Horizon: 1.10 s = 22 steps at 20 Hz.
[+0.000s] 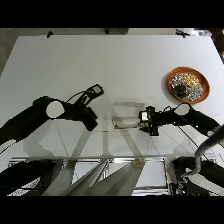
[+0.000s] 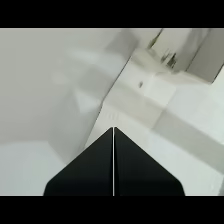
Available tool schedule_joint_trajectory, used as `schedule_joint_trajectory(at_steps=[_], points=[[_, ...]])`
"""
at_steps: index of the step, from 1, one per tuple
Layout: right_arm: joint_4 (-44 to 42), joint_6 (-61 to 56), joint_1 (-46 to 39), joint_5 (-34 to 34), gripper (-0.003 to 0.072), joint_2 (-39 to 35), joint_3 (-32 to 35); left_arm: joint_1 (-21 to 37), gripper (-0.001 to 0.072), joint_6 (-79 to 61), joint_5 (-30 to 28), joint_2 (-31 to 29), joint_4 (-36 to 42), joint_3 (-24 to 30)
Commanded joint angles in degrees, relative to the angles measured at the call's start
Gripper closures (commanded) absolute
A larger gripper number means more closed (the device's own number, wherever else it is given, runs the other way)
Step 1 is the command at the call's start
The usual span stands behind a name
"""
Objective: Fold the box and place the chain.
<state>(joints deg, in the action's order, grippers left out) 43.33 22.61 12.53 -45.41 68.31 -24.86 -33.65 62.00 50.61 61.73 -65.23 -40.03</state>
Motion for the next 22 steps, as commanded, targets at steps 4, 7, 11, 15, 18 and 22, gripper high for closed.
schedule_joint_trajectory(at_steps=[4,7,11,15,18,22], points=[[-0.04,-0.04,0.02,-0.02,0.0272,0.02,0.04,6.19,0.0708,16.50,2.58,-2.14,0.98,9.22],[-0.04,-0.04,0.02,-0.02,0.0272,0.02,0.04,6.23,0.0708,16.50,-2.43,-2.10,5.68,10.97],[-0.04,-0.04,0.02,-0.02,0.0272,0.02,0.04,5.38,0.0708,15.26,-6.47,0.96,10.32,11.04],[-0.04,-0.04,0.02,-0.02,0.0272,0.02,0.04,2.62,0.0708,14.88,-8.94,4.96,10.64,11.04],[-0.04,-0.04,0.02,-0.04,0.0272,0.02,0.04,1.57,0.0708,10.67,-11.67,5.81,13.42,11.02],[-0.04,-0.04,0.02,-0.02,0.0272,0.02,0.04,1.40,0.0707,4.63,-12.26,5.81,19.93,11.02]])
